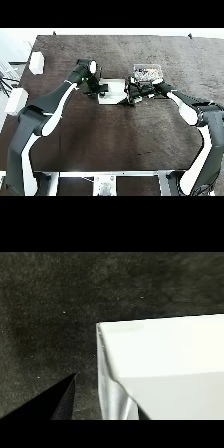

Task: Fold the box and place the chain.

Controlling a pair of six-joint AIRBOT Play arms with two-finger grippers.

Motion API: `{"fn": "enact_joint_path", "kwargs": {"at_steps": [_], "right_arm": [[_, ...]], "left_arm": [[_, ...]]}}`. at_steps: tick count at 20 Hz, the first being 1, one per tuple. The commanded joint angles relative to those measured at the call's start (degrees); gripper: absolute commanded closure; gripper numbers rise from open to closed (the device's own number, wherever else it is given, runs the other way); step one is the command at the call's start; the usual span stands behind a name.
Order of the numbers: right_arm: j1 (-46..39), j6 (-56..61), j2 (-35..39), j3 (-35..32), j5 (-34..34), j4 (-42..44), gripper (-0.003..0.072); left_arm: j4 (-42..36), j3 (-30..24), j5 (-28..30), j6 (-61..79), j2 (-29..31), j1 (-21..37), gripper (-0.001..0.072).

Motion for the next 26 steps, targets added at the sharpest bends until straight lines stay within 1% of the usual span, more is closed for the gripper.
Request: {"fn": "enact_joint_path", "kwargs": {"at_steps": [1, 4, 5, 6, 8, 9, 10, 12, 13, 18, 19, 20, 21, 26], "right_arm": [[0.0, 0.0, 0.0, 0.0, 0.0, 0.0, 0.0249], [0.0, 0.0, 0.0, 0.0, 0.0, 0.0, 0.0250], [0.0, 0.0, 0.0, 0.0, 0.0, 0.0, 0.0249], [0.0, 0.0, 0.0, 0.0, 0.0, 0.0, 0.0249], [0.0, 0.0, 0.0, 0.0, 0.0, 0.0, 0.0249], [0.0, 0.0, 0.0, 0.0, 0.0, 0.0, 0.0249], [0.0, 0.0, 0.0, 0.0, 0.0, 0.0, 0.0249], [0.0, 0.0, 0.0, 0.0, 0.0, 0.0, 0.0249], [0.0, 0.0, 0.0, 0.0, 0.0, 0.0, 0.0249], [0.0, 0.0, 0.0, 0.0, 0.0, 0.0, 0.0249], [0.0, 0.0, 0.0, 0.0, 0.0, 0.0, 0.0249], [0.0, 0.0, 0.0, 0.0, 0.0, 0.0, 0.0249], [0.0, 0.0, 0.0, 0.0, 0.0, 0.0, 0.0249], [0.0, 0.0, 0.0, 0.0, 0.0, 0.0, 0.0249]], "left_arm": [[-0.5, 0.9, -1.2, -0.2, -1.4, 0.0, 0.0293], [-0.5, 0.9, -0.9, 0.0, -1.5, 0.0, 0.0297], [-0.5, 0.9, -0.7, 0.1, -1.5, 0.0, 0.0416], [-0.5, 0.9, -0.7, 0.1, -1.5, 0.0, 0.0431], [-0.5, 0.9, -0.7, 0.2, -1.5, 0.0, 0.0433], [-0.5, 0.9, -0.7, 0.2, -1.5, 0.0, 0.0561], [-0.5, 0.9, -0.4, 0.5, -1.5, 0.0, 0.0666], [-0.5, 0.9, -0.2, 0.9, -1.5, 0.0, 0.0670], [-0.5, 0.9, 0.1, 1.1, -1.5, 0.0, 0.0688], [-0.7, 0.9, 0.8, 1.3, -1.5, 0.0, 0.0687], [-1.0, 0.9, 0.9, 1.6, -1.3, 0.0, 0.0673], [-1.2, 1.3, 0.5, 1.8, -1.1, 0.0, 0.0412], [-1.1, 1.8, -0.7, 2.6, -0.9, 0.0, 0.0250], [-1.1, 2.1, -6.1, 7.5, 2.9, 0.0, 0.0252]]}}
